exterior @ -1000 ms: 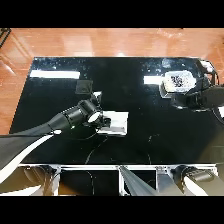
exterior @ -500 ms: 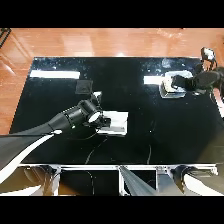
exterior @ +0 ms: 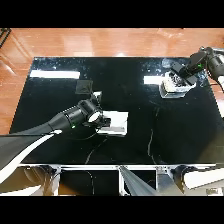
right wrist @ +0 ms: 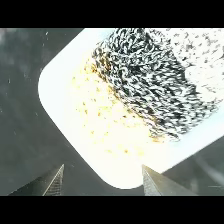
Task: Fold the box and place the chain.
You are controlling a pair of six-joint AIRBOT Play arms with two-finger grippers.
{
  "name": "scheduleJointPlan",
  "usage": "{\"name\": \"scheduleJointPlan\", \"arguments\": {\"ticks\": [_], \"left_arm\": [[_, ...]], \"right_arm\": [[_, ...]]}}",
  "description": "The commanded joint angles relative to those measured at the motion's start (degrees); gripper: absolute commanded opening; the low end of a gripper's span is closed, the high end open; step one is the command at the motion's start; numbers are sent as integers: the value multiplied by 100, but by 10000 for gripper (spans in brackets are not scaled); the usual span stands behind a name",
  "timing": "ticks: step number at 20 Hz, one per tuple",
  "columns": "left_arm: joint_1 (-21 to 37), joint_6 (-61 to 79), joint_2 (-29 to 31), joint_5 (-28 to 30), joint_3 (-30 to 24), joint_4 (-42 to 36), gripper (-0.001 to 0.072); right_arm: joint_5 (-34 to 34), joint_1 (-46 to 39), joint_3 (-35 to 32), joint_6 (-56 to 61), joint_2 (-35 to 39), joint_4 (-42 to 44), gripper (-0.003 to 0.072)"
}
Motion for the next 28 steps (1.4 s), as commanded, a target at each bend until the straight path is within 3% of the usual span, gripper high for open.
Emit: {"name": "scheduleJointPlan", "arguments": {"ticks": [1,18,28], "left_arm": [[0,0,0,-114,-4,-17,28],[0,2,0,-205,-2,2,28],[0,2,0,-203,-2,2,28]], "right_arm": [[-153,-66,348,802,-409,212,540],[289,-219,361,713,-789,756,539],[-352,-444,857,127,-688,1029,541]]}}
